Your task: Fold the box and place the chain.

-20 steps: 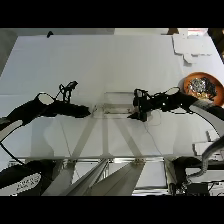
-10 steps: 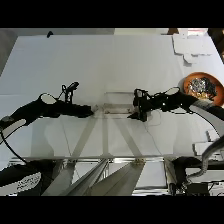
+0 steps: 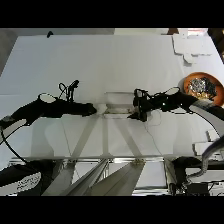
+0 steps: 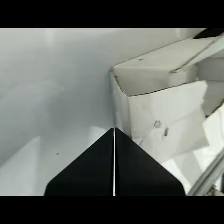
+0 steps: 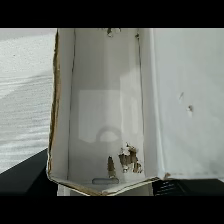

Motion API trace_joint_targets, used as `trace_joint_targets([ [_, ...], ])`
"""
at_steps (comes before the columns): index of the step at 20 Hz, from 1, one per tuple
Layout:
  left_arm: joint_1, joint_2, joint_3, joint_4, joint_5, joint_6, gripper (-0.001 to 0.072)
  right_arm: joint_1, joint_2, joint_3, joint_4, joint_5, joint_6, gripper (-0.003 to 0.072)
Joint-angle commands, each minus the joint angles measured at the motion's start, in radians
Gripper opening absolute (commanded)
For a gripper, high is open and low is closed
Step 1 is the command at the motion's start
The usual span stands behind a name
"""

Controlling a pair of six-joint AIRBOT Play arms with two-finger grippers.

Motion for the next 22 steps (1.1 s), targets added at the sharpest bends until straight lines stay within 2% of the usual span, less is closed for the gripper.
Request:
trace_joint_targets([
  [1,0.000,0.000,0.000,-0.102,-0.032,0.073,0.0043,0.000,0.000,0.001,0.000,0.000,0.000,0.0544],
  [3,-0.001,0.000,0.000,-0.114,-0.033,0.071,0.0096,0.000,0.000,0.001,0.000,0.000,0.000,0.0544],
  [7,-0.015,0.000,0.000,-0.174,-0.035,0.075,0.0096,0.000,0.000,0.001,0.000,0.000,0.000,0.0544],
  [15,-0.030,0.000,0.000,-0.167,-0.001,0.075,0.0105,0.000,0.000,0.001,0.000,0.000,0.000,0.0544],
  [17,-0.030,0.000,0.000,-0.167,-0.001,0.074,0.0298,0.000,0.000,0.001,0.000,0.000,0.000,0.0544],
  [18,-0.030,0.000,0.000,-0.167,-0.002,0.074,0.0363,0.000,0.000,0.001,0.000,0.000,0.000,0.0544],
  [19,-0.030,0.000,0.000,-0.168,-0.002,0.074,0.0404,0.000,0.000,0.001,0.000,0.000,0.000,0.0544],
  [22,-0.037,0.000,0.000,-0.170,0.000,0.075,0.0408,0.000,0.000,0.001,0.000,0.000,0.000,0.0544],
])
